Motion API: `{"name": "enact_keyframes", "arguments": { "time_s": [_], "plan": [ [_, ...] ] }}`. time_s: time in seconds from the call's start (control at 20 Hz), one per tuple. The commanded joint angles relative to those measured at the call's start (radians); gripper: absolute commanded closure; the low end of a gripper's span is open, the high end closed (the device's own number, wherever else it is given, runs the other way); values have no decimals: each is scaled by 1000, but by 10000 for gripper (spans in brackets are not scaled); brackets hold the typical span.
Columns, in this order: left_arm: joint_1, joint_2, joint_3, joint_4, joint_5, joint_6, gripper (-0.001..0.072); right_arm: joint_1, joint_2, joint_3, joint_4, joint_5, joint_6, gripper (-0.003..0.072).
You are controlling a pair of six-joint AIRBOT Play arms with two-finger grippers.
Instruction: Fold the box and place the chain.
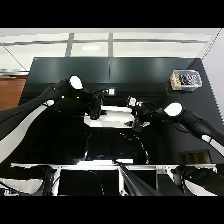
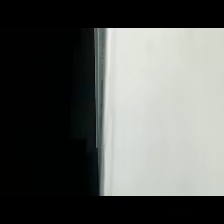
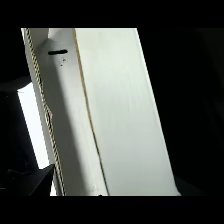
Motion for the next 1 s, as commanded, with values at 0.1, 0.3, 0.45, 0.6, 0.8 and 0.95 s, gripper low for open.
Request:
{"name": "enact_keyframes", "arguments": {
  "time_s": [0.1,0.3,0.45,0.6,0.8,0.95],
  "plan": [
    [0,-1,0,-3,6,-4,681,0,-18,0,35,46,55,-25],
    [0,-1,0,-3,6,-4,681,0,-18,0,15,49,150,-25],
    [0,-1,0,-3,6,-4,681,0,-18,0,-24,49,161,-26],
    [0,-1,0,-3,7,-4,681,0,-20,0,-95,43,161,-25],
    [0,-1,0,-3,7,-4,682,0,-37,0,-151,-8,112,-25],
    [0,-1,0,-3,7,-4,681,0,-45,0,-151,-12,57,-25]
  ]
}}
